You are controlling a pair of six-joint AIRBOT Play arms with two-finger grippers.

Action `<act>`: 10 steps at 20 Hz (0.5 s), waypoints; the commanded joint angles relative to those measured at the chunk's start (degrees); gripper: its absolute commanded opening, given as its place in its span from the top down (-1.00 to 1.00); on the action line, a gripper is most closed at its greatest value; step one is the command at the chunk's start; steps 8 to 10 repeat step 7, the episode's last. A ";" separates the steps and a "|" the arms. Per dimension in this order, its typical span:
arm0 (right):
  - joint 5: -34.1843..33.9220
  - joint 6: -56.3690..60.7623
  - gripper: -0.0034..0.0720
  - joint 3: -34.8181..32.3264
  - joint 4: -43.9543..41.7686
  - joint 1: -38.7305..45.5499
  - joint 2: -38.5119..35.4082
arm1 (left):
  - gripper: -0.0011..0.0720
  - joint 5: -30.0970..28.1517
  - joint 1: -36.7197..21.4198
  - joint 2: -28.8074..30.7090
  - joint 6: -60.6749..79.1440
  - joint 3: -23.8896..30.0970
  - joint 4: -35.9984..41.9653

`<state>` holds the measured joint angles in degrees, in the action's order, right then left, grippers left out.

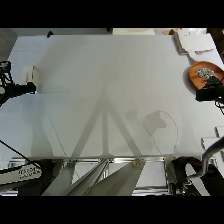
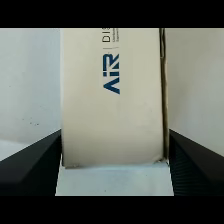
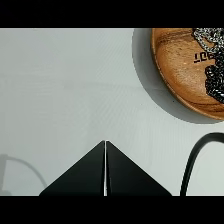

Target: Fold the box and place the chain.

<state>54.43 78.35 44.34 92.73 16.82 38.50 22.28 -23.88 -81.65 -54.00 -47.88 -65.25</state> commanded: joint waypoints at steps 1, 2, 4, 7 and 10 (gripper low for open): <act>0.00 0.02 0.88 0.07 0.00 0.04 -0.04 | -0.96 4.48 -0.04 3.15 0.00 0.00 -0.17; 0.00 0.02 0.88 0.07 0.00 0.04 -0.04 | -0.95 5.31 -0.04 4.66 0.00 0.00 -0.15; 0.00 0.02 0.88 0.07 0.00 0.04 -0.04 | -0.95 6.23 -0.04 8.39 0.00 0.00 -0.15; -0.02 0.02 0.88 0.07 0.00 0.04 -0.04 | -0.95 6.27 -0.02 15.17 0.00 0.00 -0.13; -0.02 0.02 0.88 0.07 0.00 0.04 -0.04 | -0.95 6.27 -0.02 15.17 0.00 0.00 -0.13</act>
